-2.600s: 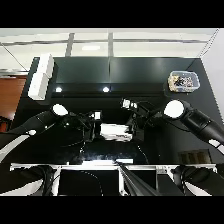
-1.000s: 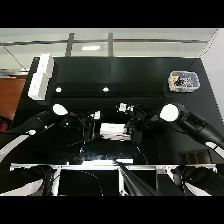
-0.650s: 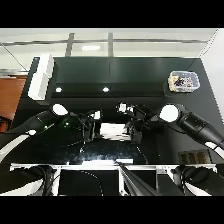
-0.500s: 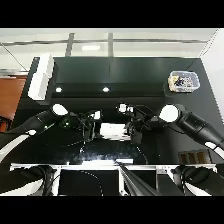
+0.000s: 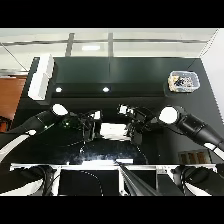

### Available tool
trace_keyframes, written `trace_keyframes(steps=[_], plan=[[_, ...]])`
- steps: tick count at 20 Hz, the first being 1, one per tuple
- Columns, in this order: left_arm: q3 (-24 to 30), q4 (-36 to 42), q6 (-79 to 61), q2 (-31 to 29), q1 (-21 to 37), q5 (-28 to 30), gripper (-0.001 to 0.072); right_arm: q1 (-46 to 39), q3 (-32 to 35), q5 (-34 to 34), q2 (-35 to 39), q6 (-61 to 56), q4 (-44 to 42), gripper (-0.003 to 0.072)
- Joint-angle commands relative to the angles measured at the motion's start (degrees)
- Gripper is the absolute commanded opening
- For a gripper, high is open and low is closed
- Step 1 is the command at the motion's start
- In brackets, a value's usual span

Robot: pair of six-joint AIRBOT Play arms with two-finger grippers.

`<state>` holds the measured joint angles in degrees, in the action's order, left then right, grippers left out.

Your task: Fold the box and place the chain.

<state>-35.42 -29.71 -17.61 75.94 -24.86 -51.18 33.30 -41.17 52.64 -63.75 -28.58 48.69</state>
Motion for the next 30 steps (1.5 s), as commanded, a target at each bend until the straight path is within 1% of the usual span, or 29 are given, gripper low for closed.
trace_keyframes(steps=[1,9,16,21,22,30], plan=[[0.0,0.0,0.0,0.0,0.0,0.0,0.0473,0.0,0.0,-0.2,0.0,0.0,0.0,0.0291],[0.0,0.0,0.0,0.0,0.0,0.0,0.0472,0.0,-1.2,-0.2,0.0,-0.2,-0.2,0.0290],[0.0,0.0,0.0,0.0,0.0,0.0,0.0473,-0.1,-3.0,0.2,0.0,-4.2,-0.2,0.0290],[0.0,0.0,0.0,0.0,0.0,0.0,0.0473,0.0,-2.8,0.5,0.0,-4.2,1.3,0.0287],[0.0,0.0,0.0,0.0,0.0,0.0,0.0473,0.0,-2.7,0.5,-0.1,-4.2,1.4,0.0250],[0.0,0.0,0.0,0.0,0.0,0.0,0.0473,0.0,-1.5,-0.4,-1.8,-4.2,1.3,0.0249]])
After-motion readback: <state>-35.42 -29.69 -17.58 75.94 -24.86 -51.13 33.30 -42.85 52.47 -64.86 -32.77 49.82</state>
